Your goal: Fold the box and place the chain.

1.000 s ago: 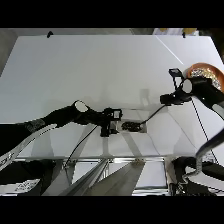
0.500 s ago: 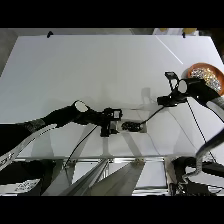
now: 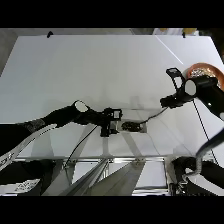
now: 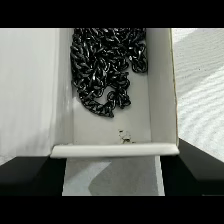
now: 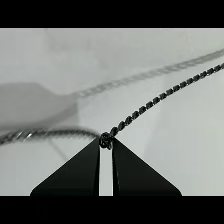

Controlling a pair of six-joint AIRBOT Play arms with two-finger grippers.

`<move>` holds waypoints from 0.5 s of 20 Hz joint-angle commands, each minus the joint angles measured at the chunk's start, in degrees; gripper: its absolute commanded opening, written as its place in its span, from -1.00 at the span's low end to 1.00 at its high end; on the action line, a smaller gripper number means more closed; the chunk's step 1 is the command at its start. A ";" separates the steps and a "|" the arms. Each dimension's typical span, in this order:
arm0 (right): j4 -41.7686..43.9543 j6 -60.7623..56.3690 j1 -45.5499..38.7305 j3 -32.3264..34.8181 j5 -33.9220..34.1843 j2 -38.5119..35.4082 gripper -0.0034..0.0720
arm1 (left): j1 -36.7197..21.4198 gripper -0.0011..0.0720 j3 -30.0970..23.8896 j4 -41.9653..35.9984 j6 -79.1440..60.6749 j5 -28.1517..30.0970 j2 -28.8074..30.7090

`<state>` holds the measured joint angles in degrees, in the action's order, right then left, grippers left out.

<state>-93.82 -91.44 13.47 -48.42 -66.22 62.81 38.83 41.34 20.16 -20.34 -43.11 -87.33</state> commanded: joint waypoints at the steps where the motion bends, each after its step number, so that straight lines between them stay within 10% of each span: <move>1: 0.17 -1.86 7.43 -0.07 -6.05 -10.91 -0.85 | -0.04 -0.28 0.00 0.02 -0.02 -0.24 0.02; 10: 13.68 -9.27 23.39 -0.04 -7.61 -27.56 -0.85 | -0.04 -0.28 0.00 0.02 -0.02 -0.44 0.02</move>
<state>-86.00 -98.89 32.84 -48.42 -74.59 38.44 38.83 41.32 20.16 -20.36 -43.40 -87.33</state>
